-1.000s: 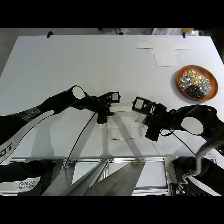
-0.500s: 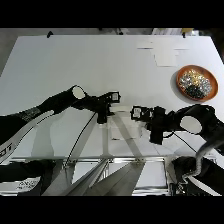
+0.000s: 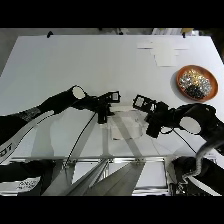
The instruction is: Fold the box and place the chain.
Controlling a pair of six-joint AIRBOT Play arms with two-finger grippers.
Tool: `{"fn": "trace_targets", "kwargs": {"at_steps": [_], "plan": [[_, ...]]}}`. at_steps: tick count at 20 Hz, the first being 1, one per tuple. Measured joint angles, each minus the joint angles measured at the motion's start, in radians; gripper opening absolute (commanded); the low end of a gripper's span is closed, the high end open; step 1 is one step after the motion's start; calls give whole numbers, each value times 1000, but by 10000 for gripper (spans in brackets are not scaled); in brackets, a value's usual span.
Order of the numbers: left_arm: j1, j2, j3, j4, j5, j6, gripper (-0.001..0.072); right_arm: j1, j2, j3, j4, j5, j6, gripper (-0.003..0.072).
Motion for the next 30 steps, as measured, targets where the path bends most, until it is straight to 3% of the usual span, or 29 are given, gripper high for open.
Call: {"fn": "trace_targets", "kwargs": {"at_steps": [9, 16, 30], "plan": [[-3, 0, 0, -17, -43, -6, 0, 0, 0, 0, -28, -43, 26, 15], [-3, 40, 0, 76, -81, -26, 0, 0, 0, 0, -31, -48, 28, 15], [-3, 24, 1, 112, -43, -27, 9, 0, 0, 0, -31, -50, 26, 14]]}}
